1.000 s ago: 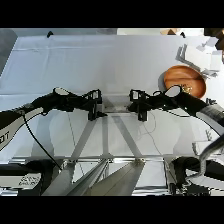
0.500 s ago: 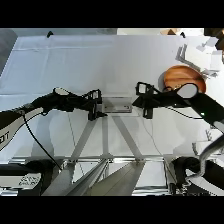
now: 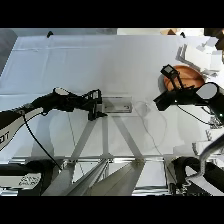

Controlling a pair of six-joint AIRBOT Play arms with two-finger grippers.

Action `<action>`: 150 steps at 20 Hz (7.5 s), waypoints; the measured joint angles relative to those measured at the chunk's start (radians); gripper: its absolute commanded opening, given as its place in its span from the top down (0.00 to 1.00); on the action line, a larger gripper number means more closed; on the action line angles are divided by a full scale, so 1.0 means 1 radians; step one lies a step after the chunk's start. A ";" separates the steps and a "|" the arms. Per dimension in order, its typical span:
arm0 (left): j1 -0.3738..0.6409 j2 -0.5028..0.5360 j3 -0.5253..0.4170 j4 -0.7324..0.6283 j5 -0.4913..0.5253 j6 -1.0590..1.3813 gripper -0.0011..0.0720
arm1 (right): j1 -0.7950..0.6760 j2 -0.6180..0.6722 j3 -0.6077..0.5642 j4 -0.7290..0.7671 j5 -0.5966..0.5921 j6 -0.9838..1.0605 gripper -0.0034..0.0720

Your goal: Fold the box and place the chain.

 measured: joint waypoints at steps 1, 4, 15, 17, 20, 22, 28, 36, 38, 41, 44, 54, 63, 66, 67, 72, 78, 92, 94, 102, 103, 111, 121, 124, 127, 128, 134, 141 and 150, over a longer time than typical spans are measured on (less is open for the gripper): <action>0.000 0.000 0.000 0.000 0.000 0.000 0.45 | -0.008 -0.022 -0.019 0.019 0.012 0.030 0.95; 0.000 0.000 0.000 0.000 0.000 0.000 0.45 | -0.021 -0.087 -0.078 0.117 0.011 0.049 0.95; 0.000 0.000 0.000 0.000 0.000 0.000 0.45 | -0.028 -0.263 -0.134 0.471 -0.001 -0.088 0.95; 0.000 0.000 0.000 0.000 0.000 0.000 0.45 | -0.028 -0.269 -0.135 0.531 0.026 -0.121 0.94; 0.000 0.000 0.000 0.000 0.000 0.000 0.45 | -0.024 -0.272 -0.135 0.635 0.052 -0.154 0.65; 0.000 0.000 0.000 0.000 0.000 0.000 0.45 | -0.010 -0.273 -0.135 0.699 0.060 -0.165 0.65; 0.000 0.000 0.000 -0.001 0.000 0.000 0.45 | 0.059 -0.274 -0.135 0.779 0.025 -0.176 0.65; 0.000 0.000 0.000 -0.001 0.000 0.000 0.45 | 0.140 -0.274 -0.135 0.759 -0.098 -0.178 0.50; 0.000 0.000 0.000 -0.001 0.000 0.000 0.45 | 0.166 -0.274 -0.133 0.745 -0.151 -0.174 0.46; 0.000 0.000 0.000 0.000 0.000 0.000 0.45 | 0.211 -0.270 -0.122 0.723 -0.226 -0.167 0.15; 0.000 0.000 0.000 -0.001 0.000 0.000 0.45 | 0.259 -0.266 -0.097 0.651 -0.269 -0.100 0.14; 0.000 0.000 0.000 -0.001 0.000 0.000 0.45 | 0.452 -0.265 0.089 -0.231 -0.293 0.794 0.16; 0.000 0.000 0.000 -0.001 0.000 0.000 0.45 | 0.555 -0.332 0.252 -0.536 -0.102 1.121 0.17; 0.000 0.000 0.000 -0.002 0.000 0.000 0.45 | 0.595 -0.369 0.275 -0.631 -0.069 1.258 0.25; 0.000 0.000 0.000 -0.002 0.000 0.000 0.45 | 0.606 -0.379 0.278 -0.664 -0.064 1.306 0.25; 0.000 0.000 0.000 -0.002 0.000 0.000 0.45 | 0.643 -0.425 0.309 -0.759 -0.016 1.497 0.25; 0.000 0.000 0.000 -0.004 0.003 -0.001 0.45 | 0.652 -0.449 0.331 -0.781 -0.029 1.672 0.47; 0.000 0.000 0.000 -0.002 -0.001 -0.001 0.45 | 0.655 -0.462 0.333 -0.784 -0.004 1.759 0.60; -0.001 0.000 0.000 -0.002 -0.003 0.000 0.45 | 0.660 -0.449 0.333 -0.783 0.015 1.753 0.60; -0.002 0.000 0.000 -0.006 -0.015 0.004 0.45 | 0.687 -0.319 0.333 -0.773 0.137 1.634 0.60; -0.002 0.000 0.000 -0.009 -0.013 0.003 0.45 | 0.688 -0.296 0.334 -0.772 0.151 1.625 0.60; 0.001 0.000 0.000 0.005 0.012 -0.006 0.45 | 0.689 -0.199 0.333 -0.743 0.092 1.553 0.31; 0.000 0.000 -0.001 0.000 0.003 0.000 0.45 | 0.689 -0.190 0.333 -0.663 -0.045 1.360 0.32; 0.000 0.000 -0.001 0.000 0.002 0.000 0.45 | 0.689 -0.191 0.333 -0.669 -0.021 1.331 0.32; 0.000 0.000 -0.001 -0.001 0.000 0.001 0.45 | 0.689 -0.191 0.317 -0.676 -0.011 1.321 0.32; 0.000 0.000 -0.001 -0.001 0.000 0.001 0.45 | 0.689 -0.191 0.303 -0.676 -0.012 1.320 0.32; -0.001 0.000 -0.001 -0.001 -0.001 0.002 0.45 | 0.690 -0.192 0.231 -0.666 -0.054 1.320 0.32; -0.001 0.000 -0.001 -0.003 0.000 0.001 0.45 | 0.683 -0.195 0.217 -0.660 -0.143 1.320 0.32; -0.001 0.000 0.000 -0.006 0.002 -0.003 0.45 | 0.602 -0.229 0.216 -0.666 -0.174 1.321 0.32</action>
